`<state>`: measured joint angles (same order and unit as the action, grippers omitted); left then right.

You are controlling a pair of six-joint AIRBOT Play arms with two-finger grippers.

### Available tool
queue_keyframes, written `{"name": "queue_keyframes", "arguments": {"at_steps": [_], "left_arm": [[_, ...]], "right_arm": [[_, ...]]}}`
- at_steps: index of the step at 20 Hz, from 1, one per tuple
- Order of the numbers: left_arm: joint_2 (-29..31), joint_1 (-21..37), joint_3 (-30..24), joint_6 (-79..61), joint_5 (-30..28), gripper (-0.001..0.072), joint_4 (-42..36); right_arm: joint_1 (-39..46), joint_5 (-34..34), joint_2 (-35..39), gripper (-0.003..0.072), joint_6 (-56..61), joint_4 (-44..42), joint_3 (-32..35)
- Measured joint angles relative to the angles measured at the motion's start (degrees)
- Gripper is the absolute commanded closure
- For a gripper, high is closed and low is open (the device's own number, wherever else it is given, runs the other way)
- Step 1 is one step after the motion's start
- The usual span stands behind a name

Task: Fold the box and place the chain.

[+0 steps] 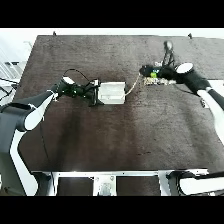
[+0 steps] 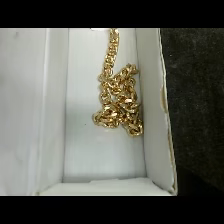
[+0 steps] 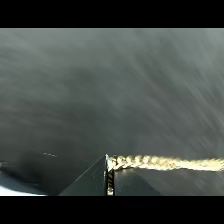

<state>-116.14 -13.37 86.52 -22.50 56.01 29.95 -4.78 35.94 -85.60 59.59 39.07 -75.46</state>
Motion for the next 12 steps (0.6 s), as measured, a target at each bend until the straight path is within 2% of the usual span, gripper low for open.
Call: {"name": "queue_keyframes", "arguments": {"at_steps": [6,9,12], "left_arm": [[0.0,0.0,0.0,0.0,0.2,0.0364,0.0],[0.0,0.0,0.0,0.0,0.2,0.0364,0.0],[0.0,0.0,0.0,0.0,0.3,0.0364,0.0]], "right_arm": [[-7.3,-0.5,18.1,0.0681,1.4,5.3,0.1],[-11.9,-1.2,23.2,0.0681,3.3,8.5,-0.4],[-16.4,-1.7,25.4,0.0681,4.9,10.8,-1.0]]}}
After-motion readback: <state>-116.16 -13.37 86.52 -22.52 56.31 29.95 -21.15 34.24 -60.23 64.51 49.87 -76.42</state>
